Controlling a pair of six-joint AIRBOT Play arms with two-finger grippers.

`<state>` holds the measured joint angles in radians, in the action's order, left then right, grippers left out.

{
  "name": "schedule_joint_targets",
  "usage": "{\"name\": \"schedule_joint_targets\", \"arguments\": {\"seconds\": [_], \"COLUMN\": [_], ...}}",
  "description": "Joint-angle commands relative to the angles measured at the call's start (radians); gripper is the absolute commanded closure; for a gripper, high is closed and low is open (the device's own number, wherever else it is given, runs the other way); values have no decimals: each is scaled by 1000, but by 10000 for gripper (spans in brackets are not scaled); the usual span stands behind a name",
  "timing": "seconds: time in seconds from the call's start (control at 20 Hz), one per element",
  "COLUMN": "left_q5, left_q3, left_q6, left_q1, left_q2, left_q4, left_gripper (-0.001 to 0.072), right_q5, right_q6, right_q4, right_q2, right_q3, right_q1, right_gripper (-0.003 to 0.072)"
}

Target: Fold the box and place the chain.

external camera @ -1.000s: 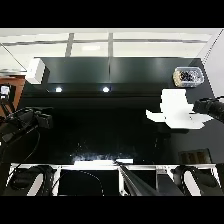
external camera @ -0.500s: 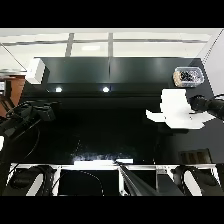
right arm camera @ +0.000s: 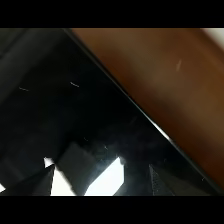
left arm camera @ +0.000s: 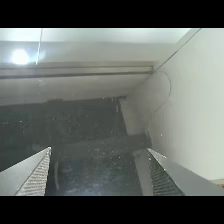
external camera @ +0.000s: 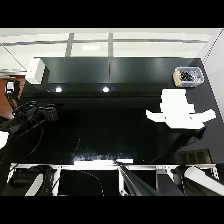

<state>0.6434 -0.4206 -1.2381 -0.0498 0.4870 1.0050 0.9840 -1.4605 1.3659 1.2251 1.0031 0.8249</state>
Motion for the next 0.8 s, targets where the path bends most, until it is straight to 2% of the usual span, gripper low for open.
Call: {"name": "schedule_joint_targets", "arguments": {"seconds": [0.0,0.1,0.2,0.4,0.5,0.55,0.65,0.7,0.75], "left_q5": [18,19,19,19,20,20,20,20,20], "left_q3": [0,0,0,0,0,0,0,0,0], "left_q6": [0,0,0,0,0,0,0,0,0], "left_q1": [-1,-1,-1,-1,-1,-1,-1,-1,-1], "left_q2": [2,2,2,2,2,2,2,2,2], "left_q4": [-1,-1,0,0,0,-1,0,0,-1], "left_gripper": [4,5,4,4,4,4,5,5,4], "right_q5": [267,436,521,501,542,537,546,566,597], "right_q6": [364,414,414,447,446,446,451,469,489], "right_q4": [-426,-462,-421,-396,-327,-289,-282,-285,-291], "right_q2": [207,328,416,473,500,502,502,502,502], "right_q3": [76,126,177,246,288,290,290,291,291], "right_q1": [149,140,113,50,23,11,-4,-8,-11], "right_gripper": [-13,-13,-13,-13,-9,140,332,490,614]}}
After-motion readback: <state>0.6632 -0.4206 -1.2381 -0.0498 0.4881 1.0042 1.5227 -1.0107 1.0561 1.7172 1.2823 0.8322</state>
